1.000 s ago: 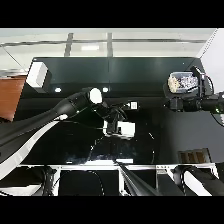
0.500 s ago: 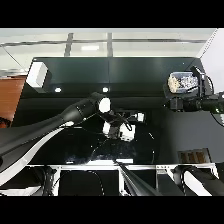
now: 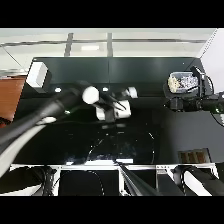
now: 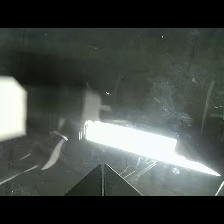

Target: Fold the box and place the chain.

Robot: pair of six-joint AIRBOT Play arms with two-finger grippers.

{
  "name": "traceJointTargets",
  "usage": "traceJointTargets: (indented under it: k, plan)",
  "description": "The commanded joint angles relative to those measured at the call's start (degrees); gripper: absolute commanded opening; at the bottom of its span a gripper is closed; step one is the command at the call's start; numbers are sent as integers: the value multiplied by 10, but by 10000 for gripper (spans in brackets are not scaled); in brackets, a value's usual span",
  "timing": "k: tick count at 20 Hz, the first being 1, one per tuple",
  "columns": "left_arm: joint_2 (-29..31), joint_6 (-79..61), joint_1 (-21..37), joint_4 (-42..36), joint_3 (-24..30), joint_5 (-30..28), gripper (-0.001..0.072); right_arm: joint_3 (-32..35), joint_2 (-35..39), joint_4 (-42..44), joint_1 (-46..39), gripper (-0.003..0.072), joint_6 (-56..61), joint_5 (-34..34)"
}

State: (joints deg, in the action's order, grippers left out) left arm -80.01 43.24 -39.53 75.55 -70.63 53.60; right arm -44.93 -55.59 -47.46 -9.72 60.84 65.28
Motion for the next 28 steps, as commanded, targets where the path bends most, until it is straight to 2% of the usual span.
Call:
traceJointTargets:
  k: [1,3,5,8,9,11,13,17,21,24,27,28]
  plan:
    - [83,142,123,52,-2,60,405,-1,1,0,0,15,0,-1]
    - [111,243,233,94,-1,106,405,0,1,0,0,15,0,-2]
    - [115,343,360,112,0,136,405,0,1,0,0,15,3,-6]
    - [88,383,543,107,11,126,405,-1,1,1,0,15,9,-17]
    - [71,382,588,105,12,125,405,-1,1,1,0,15,9,-20]
    - [39,350,636,106,11,127,405,0,1,2,0,15,15,-26]
    - [3,301,657,106,11,111,405,-1,1,8,0,15,15,-28]
    - [-70,240,660,103,-9,64,405,-1,1,14,0,16,21,-27]
    - [-128,211,654,18,-59,46,405,-1,1,13,0,15,24,-32]
    - [-159,191,645,4,-95,61,405,0,1,13,0,15,24,-40]
    - [-160,191,635,4,-98,24,413,-1,1,14,0,15,25,-48]
    - [-160,191,633,9,-98,15,600,-1,1,14,0,15,26,-49]
